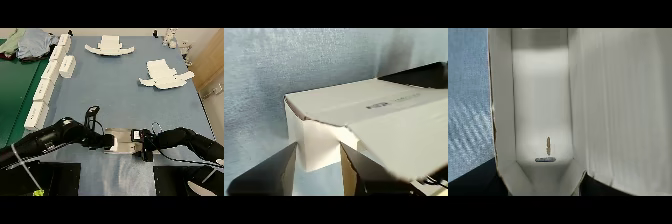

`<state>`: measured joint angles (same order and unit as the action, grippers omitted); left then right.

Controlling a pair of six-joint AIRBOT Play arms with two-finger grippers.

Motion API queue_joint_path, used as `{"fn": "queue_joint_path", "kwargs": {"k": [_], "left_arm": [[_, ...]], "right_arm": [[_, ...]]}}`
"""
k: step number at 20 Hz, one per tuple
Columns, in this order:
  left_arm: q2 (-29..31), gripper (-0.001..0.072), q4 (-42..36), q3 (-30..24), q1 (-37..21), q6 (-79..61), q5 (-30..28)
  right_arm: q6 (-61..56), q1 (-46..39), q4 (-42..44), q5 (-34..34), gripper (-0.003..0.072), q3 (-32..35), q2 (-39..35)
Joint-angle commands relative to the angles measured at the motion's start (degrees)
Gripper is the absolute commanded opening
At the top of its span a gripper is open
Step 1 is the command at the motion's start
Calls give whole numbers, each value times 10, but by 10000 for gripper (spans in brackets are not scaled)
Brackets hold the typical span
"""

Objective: Fold the box.

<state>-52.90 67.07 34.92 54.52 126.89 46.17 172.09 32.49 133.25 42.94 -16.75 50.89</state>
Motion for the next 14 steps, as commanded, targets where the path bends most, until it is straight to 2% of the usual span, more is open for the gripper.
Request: {"fn": "queue_joint_path", "kwargs": {"k": [1,5,13,14], "left_arm": [[-76,391,98,67,46,97,64],[-133,391,144,116,68,148,114],[-203,390,157,136,70,179,120],[-208,366,162,141,69,183,120]], "right_arm": [[0,0,0,0,507,0,0],[0,0,0,0,508,0,0],[0,0,0,0,508,0,0],[0,0,0,0,508,0,0]]}}
